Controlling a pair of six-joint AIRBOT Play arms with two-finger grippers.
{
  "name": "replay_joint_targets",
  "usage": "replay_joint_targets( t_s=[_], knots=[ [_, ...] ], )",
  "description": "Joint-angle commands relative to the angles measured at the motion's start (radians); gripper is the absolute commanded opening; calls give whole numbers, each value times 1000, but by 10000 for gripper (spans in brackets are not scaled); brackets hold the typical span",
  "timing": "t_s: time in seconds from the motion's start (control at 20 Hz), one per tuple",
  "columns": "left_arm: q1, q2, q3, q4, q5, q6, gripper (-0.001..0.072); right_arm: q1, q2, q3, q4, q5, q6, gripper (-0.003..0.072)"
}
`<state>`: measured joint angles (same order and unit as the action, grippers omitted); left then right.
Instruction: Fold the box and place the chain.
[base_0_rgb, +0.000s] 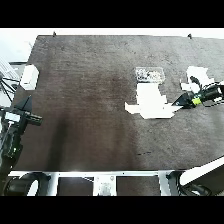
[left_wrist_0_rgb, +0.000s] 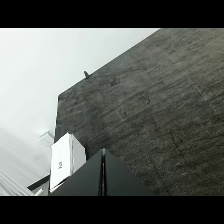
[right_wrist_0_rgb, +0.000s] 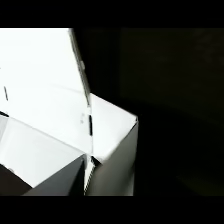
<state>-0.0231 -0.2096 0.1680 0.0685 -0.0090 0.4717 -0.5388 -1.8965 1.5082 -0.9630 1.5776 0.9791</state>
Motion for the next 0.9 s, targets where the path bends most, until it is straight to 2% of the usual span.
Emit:
replay_joint_targets(
  t_s=[0.0, 0.05, 0.1, 0.3, 0.5, 0.65, 0.85],
  knots=[
    [0, 1, 1, 0, 0, 0, 21, 4, -19, -44, 75, 21, -47, 233],
    [0, 1, 1, 0, 0, 0, 21, 4, -19, -68, 100, 21, -70, 28],
    [0, 1, 1, 0, 0, 0, 21, 3, -19, -91, 119, 17, -85, 14],
    [0, 1, 1, 0, 0, 0, 21, 9, 47, -235, 233, -6, -106, 11],
    [0, 1, 1, 0, 0, 0, 21, 103, 179, -383, 440, -146, -127, 11],
    [0, 1, 1, 0, 0, 0, 21, 267, 192, -383, 509, -206, -123, 11],
    [0, 1, 1, 0, 0, 0, 21, 451, 191, -327, 513, -390, -97, 10]
  ],
)
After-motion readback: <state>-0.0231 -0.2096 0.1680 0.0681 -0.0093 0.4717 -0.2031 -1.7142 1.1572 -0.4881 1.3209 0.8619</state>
